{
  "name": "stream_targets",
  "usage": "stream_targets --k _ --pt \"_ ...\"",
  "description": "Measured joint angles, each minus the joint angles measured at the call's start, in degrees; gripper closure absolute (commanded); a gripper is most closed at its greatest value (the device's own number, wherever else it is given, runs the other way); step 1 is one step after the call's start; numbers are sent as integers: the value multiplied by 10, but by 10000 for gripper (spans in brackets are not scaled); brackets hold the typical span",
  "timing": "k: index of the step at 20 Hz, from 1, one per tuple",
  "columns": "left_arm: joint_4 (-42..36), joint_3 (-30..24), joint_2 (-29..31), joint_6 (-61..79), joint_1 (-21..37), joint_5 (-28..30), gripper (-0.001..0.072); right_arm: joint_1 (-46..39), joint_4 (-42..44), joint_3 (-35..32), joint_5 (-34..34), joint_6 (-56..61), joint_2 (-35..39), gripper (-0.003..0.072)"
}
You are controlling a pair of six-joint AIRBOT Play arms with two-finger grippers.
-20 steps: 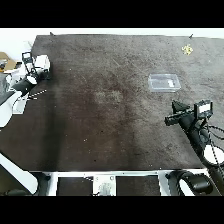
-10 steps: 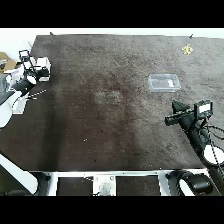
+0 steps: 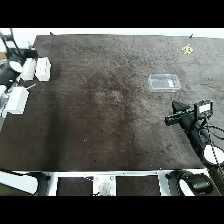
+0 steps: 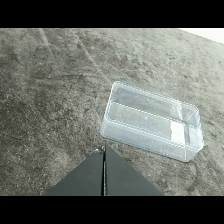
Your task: Fold the box and place the chain.
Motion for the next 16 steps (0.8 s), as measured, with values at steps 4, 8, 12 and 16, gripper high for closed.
stream_targets --k 4,8,12,16 --pt "-1 -1 120 0 0 -103 699 0 0 0 -1 0 0 681" --pt "-27 -21 225 -15 0 -178 700 0 0 0 -2 0 0 681" --pt "-41 -105 348 -20 0 -195 701 0 0 0 -2 0 0 681" --pt "-45 -278 516 -21 0 -164 700 0 0 0 -2 0 0 681"
